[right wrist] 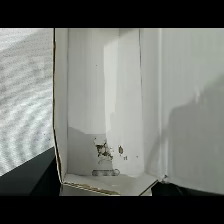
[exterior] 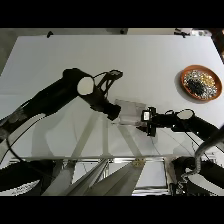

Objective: Fold the box and place the chain.

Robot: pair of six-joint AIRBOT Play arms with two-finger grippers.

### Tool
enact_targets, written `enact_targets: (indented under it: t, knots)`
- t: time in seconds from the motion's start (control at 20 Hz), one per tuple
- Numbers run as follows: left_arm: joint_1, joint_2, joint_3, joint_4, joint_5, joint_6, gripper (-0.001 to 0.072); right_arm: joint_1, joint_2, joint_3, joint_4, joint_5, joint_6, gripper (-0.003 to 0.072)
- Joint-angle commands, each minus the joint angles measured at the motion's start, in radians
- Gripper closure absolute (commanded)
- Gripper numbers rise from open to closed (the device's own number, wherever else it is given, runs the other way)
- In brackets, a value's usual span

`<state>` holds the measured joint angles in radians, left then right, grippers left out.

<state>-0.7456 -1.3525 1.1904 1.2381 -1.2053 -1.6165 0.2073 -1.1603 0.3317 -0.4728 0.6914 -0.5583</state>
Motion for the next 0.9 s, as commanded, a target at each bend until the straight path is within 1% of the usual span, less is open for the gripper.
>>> enact_targets:
  t: [0.0, 0.1, 0.2, 0.3, 0.45, 0.55, 0.65, 0.75, 0.85]
  knots:
    - [0.056, 0.115, -0.17, -0.044, 0.145, 0.077, 0.0046, 0.0, 0.001, 0.0, 0.0, 0.0, 0.0, 0.0346]
    - [0.071, 0.128, -0.246, -0.085, 0.198, 0.115, 0.0046, 0.0, 0.001, -0.001, 0.0, 0.0, 0.0, 0.0346]
    - [0.074, 0.127, -0.289, -0.109, 0.268, 0.198, 0.0046, 0.0, 0.001, 0.0, 0.0, 0.0, 0.0, 0.0346]
    - [0.09, 0.123, -0.308, -0.161, 0.341, 0.318, 0.0051, 0.0, 0.001, 0.0, 0.0, 0.0, 0.0, 0.0346]
    - [0.116, 0.101, -0.308, -0.245, 0.407, 0.319, 0.0076, 0.0, 0.001, 0.0, 0.0, 0.0, 0.0, 0.0346]
    - [0.116, 0.075, -0.306, -0.257, 0.397, 0.291, 0.0077, 0.0, 0.001, 0.0, 0.0, 0.0, 0.0, 0.0346]
    - [0.115, 0.047, -0.285, -0.246, 0.349, 0.217, 0.0089, 0.0, 0.001, -0.001, 0.0, 0.0, 0.0, 0.0346]
    - [0.108, 0.016, -0.223, -0.207, 0.26, 0.161, 0.0142, 0.0, 0.001, 0.0, 0.0, 0.0, 0.0, 0.0346]
    - [0.103, -0.012, -0.148, -0.15, 0.187, 0.096, 0.0147, 0.0, 0.001, -0.001, 0.0, 0.0, 0.0, 0.0346]
